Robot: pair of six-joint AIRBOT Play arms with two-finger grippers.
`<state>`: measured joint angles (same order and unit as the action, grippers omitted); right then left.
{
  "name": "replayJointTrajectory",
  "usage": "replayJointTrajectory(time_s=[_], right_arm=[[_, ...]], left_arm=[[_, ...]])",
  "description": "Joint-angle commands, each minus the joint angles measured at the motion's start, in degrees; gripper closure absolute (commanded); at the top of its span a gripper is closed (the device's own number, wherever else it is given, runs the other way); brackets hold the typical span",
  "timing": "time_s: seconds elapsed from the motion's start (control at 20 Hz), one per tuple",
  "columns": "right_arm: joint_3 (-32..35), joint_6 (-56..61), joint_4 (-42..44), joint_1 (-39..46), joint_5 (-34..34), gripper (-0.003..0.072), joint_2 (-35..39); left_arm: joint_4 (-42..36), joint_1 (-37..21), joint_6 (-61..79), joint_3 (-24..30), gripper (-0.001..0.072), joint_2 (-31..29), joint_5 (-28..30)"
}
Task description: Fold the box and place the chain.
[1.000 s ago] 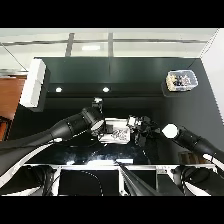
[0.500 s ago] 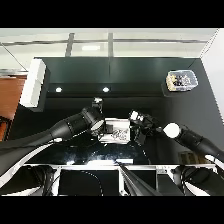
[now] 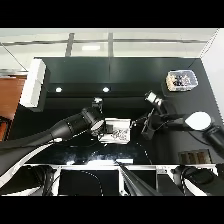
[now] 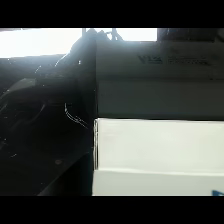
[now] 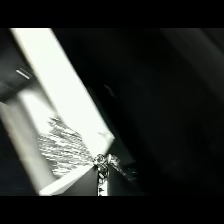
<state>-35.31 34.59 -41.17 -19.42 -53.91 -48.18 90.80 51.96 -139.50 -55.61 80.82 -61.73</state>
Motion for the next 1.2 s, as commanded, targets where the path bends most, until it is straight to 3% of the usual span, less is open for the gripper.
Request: replayJointTrajectory(time_s=[0.0, 0.2, 0.35, 0.55, 0.6, 0.7, 0.9, 1.15], right_arm=[[-10.27, 8.79, 0.74, 3.54, -18.14, 0.0676, 1.38], [-18.78, 12.98, 8.02, 3.58, -21.53, 0.0676, 1.38], [-17.79, 13.66, 10.29, 1.77, -20.02, 0.0676, 0.48], [-9.40, 14.56, 9.35, -3.69, -12.76, 0.0675, -1.77], [-7.06, 14.91, 9.18, -4.07, -11.26, 0.0643, -2.25], [-4.26, 19.67, 6.71, -4.02, -8.52, 0.0291, -2.64], [-6.45, 22.08, -2.75, 0.52, -11.76, 0.0294, -1.92], [-7.52, 22.05, -2.23, 9.97, -14.27, 0.0294, 0.31]], left_arm=[[0.00, -0.04, 0.02, 0.00, 0.0681, 0.02, -0.02], [0.00, -0.04, 0.00, 0.00, 0.0682, 0.02, 0.00], [0.00, -0.04, 0.02, 0.00, 0.0681, 0.02, 0.00], [0.00, -0.04, 0.00, 0.00, 0.0681, 0.02, -0.02], [0.02, -0.04, 0.02, 0.00, 0.0681, 0.02, -0.02], [0.00, -0.04, 0.02, 0.00, 0.0682, 0.02, 0.02], [-0.02, -0.04, 0.02, 0.00, 0.0681, 0.02, 0.04], [0.02, -0.04, 0.02, -0.02, 0.0681, 0.00, 0.07]])
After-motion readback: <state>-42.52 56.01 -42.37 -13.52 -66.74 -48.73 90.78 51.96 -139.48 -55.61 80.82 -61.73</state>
